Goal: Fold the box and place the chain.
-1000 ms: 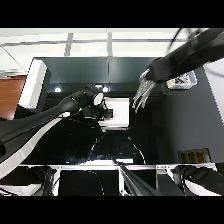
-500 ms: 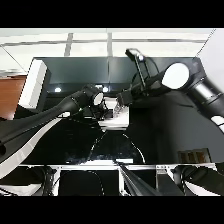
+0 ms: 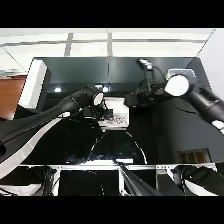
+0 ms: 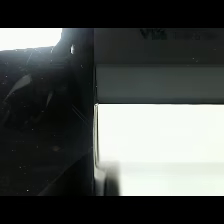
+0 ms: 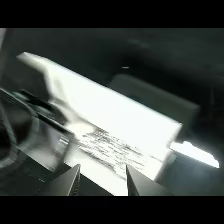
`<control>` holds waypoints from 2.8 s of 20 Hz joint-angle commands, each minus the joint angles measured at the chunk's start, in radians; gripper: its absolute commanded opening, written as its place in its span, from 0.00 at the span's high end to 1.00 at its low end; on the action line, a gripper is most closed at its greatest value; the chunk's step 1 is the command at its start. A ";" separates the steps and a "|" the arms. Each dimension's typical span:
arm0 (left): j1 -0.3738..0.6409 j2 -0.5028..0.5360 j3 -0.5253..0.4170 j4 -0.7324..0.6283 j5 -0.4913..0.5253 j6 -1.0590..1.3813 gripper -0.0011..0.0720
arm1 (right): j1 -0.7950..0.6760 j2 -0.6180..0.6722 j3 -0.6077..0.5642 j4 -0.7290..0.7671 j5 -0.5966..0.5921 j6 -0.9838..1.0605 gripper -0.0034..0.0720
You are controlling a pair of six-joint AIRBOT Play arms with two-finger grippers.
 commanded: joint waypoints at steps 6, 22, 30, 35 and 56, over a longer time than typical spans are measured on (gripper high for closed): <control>0.000 0.000 0.001 -0.010 -0.005 0.000 0.95 | -0.196 0.217 -0.063 -0.310 0.257 -0.004 0.53; 0.511 0.500 -0.430 -0.181 0.134 0.551 0.02 | -0.167 0.217 -0.221 -0.280 0.204 0.000 0.53; 0.615 0.410 -0.573 -0.771 0.237 2.092 0.00 | -0.167 0.217 -0.221 -0.280 0.196 0.000 0.53; 0.513 0.317 -0.572 -0.864 0.235 2.556 0.00 | -0.167 0.217 -0.221 -0.281 0.190 0.000 0.53; 0.405 0.204 -0.510 -1.019 0.305 2.624 0.01 | -0.167 0.217 -0.221 -0.280 0.115 0.000 0.53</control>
